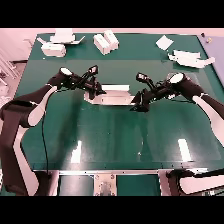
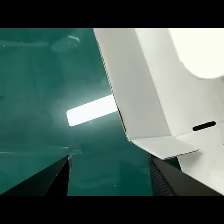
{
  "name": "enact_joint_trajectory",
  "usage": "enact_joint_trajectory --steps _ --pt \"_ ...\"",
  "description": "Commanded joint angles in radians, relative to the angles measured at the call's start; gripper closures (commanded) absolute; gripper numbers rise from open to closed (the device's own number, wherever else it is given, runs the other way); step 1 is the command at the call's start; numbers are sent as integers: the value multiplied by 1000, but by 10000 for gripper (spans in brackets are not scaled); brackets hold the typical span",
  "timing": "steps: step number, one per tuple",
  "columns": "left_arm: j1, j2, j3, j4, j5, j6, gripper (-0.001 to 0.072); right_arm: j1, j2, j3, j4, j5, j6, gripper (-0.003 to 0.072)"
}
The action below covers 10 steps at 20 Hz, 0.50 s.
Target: Fold the box and place the chain.
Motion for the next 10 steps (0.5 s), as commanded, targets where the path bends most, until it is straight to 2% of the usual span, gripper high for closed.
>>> enact_joint_trajectory --steps 1,6,10 --pt "0 0 0 0 -5 0 687 31 28 -19 -23 -61 -40 134" --pt "0 0 0 0 -6 0 687 79 31 -51 -72 -289 -135 134" --pt "0 0 0 0 -7 0 687 86 37 -73 -66 -334 -166 134"
